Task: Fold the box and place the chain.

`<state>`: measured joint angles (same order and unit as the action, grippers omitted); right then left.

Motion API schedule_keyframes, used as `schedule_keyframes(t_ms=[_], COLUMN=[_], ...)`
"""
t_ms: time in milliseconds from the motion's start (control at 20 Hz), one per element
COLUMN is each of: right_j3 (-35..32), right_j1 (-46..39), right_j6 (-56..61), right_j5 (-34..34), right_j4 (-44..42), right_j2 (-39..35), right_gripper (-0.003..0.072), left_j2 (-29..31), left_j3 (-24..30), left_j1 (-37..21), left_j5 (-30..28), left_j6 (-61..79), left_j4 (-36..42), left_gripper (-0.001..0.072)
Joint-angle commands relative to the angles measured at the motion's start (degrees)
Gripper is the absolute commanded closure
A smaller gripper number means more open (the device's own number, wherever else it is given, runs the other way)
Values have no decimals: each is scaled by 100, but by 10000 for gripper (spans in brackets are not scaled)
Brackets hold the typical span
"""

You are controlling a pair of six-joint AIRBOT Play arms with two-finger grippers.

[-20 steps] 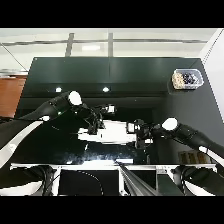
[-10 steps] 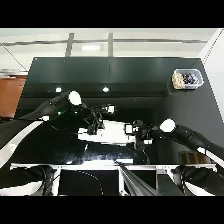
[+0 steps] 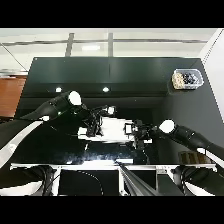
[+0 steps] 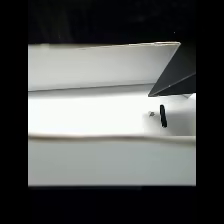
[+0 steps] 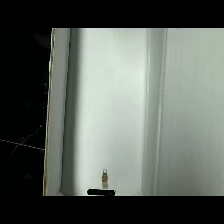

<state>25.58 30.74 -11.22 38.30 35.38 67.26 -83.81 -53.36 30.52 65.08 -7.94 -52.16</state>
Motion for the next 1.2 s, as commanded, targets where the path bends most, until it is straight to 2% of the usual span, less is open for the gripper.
schedule_keyframes(t_ms=[0, 250, 400, 550, 600, 650, 700, 800, 850, 950, 1000, 1050, 1150], right_j3=[-2, -2, -2, -2, -2, -2, -2, -2, -2, -2, -2, -2, -2], right_j1=[7, 7, 7, 7, 7, 7, 7, 7, 7, 7, 7, 7, 7], right_j6=[0, 0, -59, -125, -125, -125, -125, -125, -125, -125, -125, -127, -129], right_j5=[9, 13, 120, 223, 223, 223, 221, 223, 223, 223, 223, 223, 223], right_j4=[22, 24, 76, 118, 118, 118, 118, 118, 120, 120, 127, 129, 131], right_j2=[2, 2, 2, 2, 2, 2, 2, 2, 2, 2, 4, 2, 2], right_gripper=[146, 146, 146, 146, 146, 146, 146, 147, 147, 148, 211, 308, 328], left_j2=[44, 584, 1108, 1757, 1958, 2149, 2297, 2579, 2767, 3198, 3447, 3661, 3980], left_j3=[-2, 0, 57, 380, 538, 708, 855, 1152, 1351, 1799, 2022, 2190, 2413], left_j1=[-24, -177, -616, -1193, -1368, -1530, -1639, -1700, -1661, -1475, -1318, -1156, -678], left_j5=[-15, 20, 127, 129, 155, 271, 492, 999, 1032, 752, 514, 249, -393], left_j6=[-494, -1506, -1923, -2743, -3259, -3799, -4113, -4157, -4247, -4419, -4419, -4413, -4177], left_j4=[-164, -905, -911, -916, -905, -857, -796, -584, -382, 162, 555, 935, 1567], left_gripper=[279, 279, 281, 287, 359, 490, 676, 683, 684, 684, 684, 683, 683])
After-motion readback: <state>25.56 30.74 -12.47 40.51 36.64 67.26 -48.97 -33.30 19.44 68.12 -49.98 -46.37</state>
